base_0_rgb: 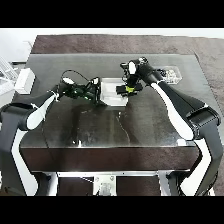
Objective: Fold the box and place the chain.
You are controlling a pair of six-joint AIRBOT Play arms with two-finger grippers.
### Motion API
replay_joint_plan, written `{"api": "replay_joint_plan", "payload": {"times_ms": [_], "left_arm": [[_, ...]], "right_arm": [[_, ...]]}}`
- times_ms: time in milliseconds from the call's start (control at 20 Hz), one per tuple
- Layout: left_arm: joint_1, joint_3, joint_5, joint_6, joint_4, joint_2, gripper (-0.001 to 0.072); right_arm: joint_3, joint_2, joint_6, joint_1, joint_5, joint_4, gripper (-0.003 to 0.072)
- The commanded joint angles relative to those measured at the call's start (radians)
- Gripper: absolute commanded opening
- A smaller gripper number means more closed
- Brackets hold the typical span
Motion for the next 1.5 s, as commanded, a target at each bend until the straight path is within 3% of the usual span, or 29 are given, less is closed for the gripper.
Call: {"api": "replay_joint_plan", "payload": {"times_ms": [0, 350, 550, 700, 800, 850, 950, 1150, 1450], "left_arm": [[0.001, 0.0, 0.0, -0.001, 0.0, 0.001, 0.0472], [0.001, 0.0, 0.001, -0.001, 0.0, 0.0, 0.0472], [0.001, 0.0, 0.004, -0.001, 0.0, 0.001, 0.0471], [0.001, 0.0, 0.005, -0.001, 0.0, 0.001, 0.0472], [0.001, 0.0, 0.006, -0.001, 0.0, 0.0, 0.0471], [0.001, 0.0, 0.006, -0.001, 0.0, 0.001, 0.0472], [0.001, 0.0, 0.006, -0.001, 0.0, 0.001, 0.0472], [0.001, 0.0, 0.006, 0.0, 0.0, 0.001, 0.0471], [0.001, 0.0, 0.007, 0.0, 0.0, 0.001, 0.0472]], "right_arm": [[0.04, 0.009, 0.002, -0.001, 0.0, -0.001, 0.0386], [0.043, 0.173, -0.07, -0.002, -0.005, -0.011, 0.0386], [0.043, 0.248, -0.244, -0.015, -0.059, -0.266, 0.0364], [0.021, 0.246, -0.314, -0.098, -0.101, -0.291, 0.0389], [0.018, 0.246, -0.311, -0.195, -0.151, -0.229, 0.0399], [0.015, 0.245, -0.311, -0.254, -0.199, -0.164, 0.0438], [0.013, 0.236, -0.338, -0.374, -0.274, 0.017, 0.0437], [0.014, 0.14, -0.438, -0.551, -0.287, 0.319, 0.0438], [0.024, 0.013, -0.516, -0.597, -0.284, 0.327, 0.044]]}}
